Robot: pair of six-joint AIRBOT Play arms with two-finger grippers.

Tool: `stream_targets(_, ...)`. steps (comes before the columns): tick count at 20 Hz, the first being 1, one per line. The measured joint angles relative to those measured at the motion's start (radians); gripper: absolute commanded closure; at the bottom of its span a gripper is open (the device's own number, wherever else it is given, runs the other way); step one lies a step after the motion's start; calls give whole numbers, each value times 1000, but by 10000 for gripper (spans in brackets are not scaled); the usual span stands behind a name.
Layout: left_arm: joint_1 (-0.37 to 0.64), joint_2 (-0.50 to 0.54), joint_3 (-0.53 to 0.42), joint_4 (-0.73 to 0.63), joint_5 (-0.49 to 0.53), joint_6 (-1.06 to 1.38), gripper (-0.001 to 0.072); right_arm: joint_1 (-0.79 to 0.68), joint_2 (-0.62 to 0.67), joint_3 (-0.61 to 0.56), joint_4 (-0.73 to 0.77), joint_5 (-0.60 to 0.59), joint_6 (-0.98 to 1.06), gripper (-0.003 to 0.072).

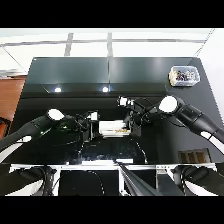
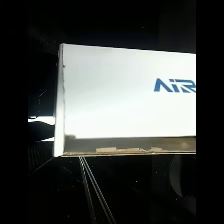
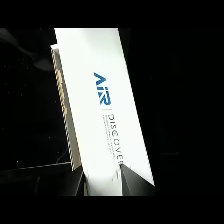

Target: Fold the box and place the chain.

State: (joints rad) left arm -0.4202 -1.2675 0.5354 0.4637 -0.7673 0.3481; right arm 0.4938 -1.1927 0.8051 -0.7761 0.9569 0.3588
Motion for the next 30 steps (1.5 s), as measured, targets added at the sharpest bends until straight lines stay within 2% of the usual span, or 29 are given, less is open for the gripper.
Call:
stream_targets(2, 0, 0, 0, 0, 0, 0, 307, 0, 0, 0, -1, 2, 2, 452)
stream_targets(4, 0, 0, 0, 0, 0, 0, 307, 0, 0, 0, -1, 7, 6, 412)
stream_targets(30, -1, 0, 0, 0, -1, 0, 307, 7, 0, 0, -26, 46, 32, 410)
